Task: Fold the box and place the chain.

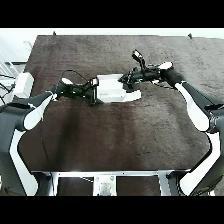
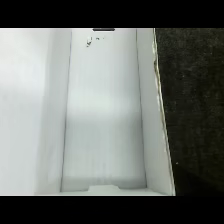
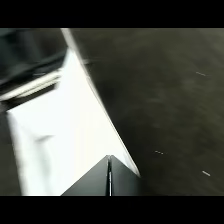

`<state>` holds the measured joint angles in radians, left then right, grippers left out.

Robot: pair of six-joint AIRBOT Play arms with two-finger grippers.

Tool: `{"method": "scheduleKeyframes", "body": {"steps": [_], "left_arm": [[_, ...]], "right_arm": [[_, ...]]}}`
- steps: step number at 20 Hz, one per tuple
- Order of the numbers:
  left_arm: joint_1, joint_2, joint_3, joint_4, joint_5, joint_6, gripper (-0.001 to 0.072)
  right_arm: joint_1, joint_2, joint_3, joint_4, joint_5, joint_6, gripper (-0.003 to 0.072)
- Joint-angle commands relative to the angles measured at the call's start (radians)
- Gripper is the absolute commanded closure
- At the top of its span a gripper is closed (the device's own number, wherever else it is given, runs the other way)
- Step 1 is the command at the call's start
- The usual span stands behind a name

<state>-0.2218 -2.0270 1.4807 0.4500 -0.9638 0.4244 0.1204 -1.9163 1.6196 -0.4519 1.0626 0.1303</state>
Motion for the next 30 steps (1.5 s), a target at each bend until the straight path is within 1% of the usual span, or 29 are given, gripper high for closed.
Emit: {"method": "scheduleKeyframes", "body": {"steps": [1, 3, 5, 7, 10, 13, 16, 18, 20, 21, 22, 23, 27, 30], "left_arm": [[-0.001, 0.0, 0.0, -0.002, -0.024, 0.0, 0.0404], [-0.001, 0.0, 0.0, -0.002, -0.024, -0.001, 0.0404], [-0.001, 0.0, 0.0, -0.001, -0.024, 0.0, 0.0404], [-0.001, 0.0, 0.0, -0.002, -0.021, 0.0, 0.0403], [-0.001, 0.0, 0.0, -0.002, -0.021, 0.0, 0.0403], [-0.001, 0.0, 0.0, -0.002, -0.021, 0.0, 0.0403], [-0.001, 0.0, 0.0, -0.001, -0.02, 0.0, 0.0403], [-0.001, 0.0, 0.0, -0.001, -0.021, 0.0, 0.0404], [-0.001, 0.0, 0.0, -0.001, -0.02, 0.0, 0.0404], [-0.001, 0.0, 0.0, -0.001, -0.02, 0.0, 0.0404], [-0.001, 0.0, 0.0, -0.001, -0.02, 0.0, 0.0404], [-0.001, 0.0, 0.0, -0.001, -0.02, 0.0, 0.0403], [-0.001, 0.0, 0.0, -0.001, -0.021, 0.0, 0.0403], [-0.001, 0.0, 0.0, -0.002, -0.021, 0.0, 0.0403]], "right_arm": [[0.003, -0.021, 0.002, -0.014, -0.129, 0.087, 0.0676], [0.003, -0.045, 0.002, -0.059, -0.13, 0.126, 0.0676], [0.003, -0.068, 0.001, -0.095, -0.099, 0.167, 0.0676], [0.003, -0.085, 0.001, -0.097, -0.039, 0.174, 0.0676], [0.003, -0.086, 0.005, -0.099, -0.023, 0.177, 0.0676], [0.0, -0.082, 0.037, -0.099, 0.017, 0.176, 0.0676], [-0.02, -0.026, 0.049, -0.108, 0.039, 0.172, 0.0677], [-0.039, 0.03, 0.048, -0.187, 0.08, 0.172, 0.0677], [-0.055, 0.075, 0.048, -0.306, 0.129, 0.14, 0.0666], [-0.06, 0.087, 0.047, -0.356, 0.153, 0.107, 0.0451], [-0.061, 0.09, 0.047, -0.395, 0.17, 0.06, 0.0149], [-0.061, 0.088, 0.045, -0.431, 0.188, 0.01, 0.0069], [-0.044, 0.087, -0.023, -0.46, 0.191, -0.169, 0.0069], [-0.031, 0.086, -0.068, -0.457, 0.135, -0.174, 0.0069]]}}
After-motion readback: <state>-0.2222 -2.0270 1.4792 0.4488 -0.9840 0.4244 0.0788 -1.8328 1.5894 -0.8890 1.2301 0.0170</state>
